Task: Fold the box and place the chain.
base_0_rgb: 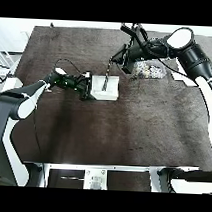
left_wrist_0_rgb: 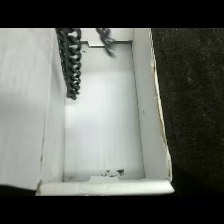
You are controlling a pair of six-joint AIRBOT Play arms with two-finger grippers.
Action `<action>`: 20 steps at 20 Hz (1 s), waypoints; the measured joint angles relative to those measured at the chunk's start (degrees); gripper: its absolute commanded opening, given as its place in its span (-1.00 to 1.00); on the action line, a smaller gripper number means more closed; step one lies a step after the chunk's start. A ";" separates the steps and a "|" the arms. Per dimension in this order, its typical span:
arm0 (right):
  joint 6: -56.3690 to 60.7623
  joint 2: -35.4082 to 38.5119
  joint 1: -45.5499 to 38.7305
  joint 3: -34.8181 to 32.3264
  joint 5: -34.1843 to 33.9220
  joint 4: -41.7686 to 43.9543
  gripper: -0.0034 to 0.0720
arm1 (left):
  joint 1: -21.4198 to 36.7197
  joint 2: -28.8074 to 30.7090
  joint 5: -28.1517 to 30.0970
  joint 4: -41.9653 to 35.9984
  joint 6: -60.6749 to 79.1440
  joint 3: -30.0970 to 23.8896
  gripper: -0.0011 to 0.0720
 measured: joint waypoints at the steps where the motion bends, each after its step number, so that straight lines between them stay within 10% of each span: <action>1: 1.33 0.00 -0.07 0.00 0.24 -1.68 -0.90 | 0.00 0.00 -0.02 0.00 0.00 0.00 0.02; 13: 14.21 -0.02 3.28 -2.56 5.31 -8.24 -0.90 | 0.00 0.00 -0.04 0.00 0.00 0.00 0.02; 20: 16.72 -2.51 7.37 -8.72 -3.48 -6.80 -0.90 | 0.00 0.00 -0.04 0.02 -0.02 0.00 0.02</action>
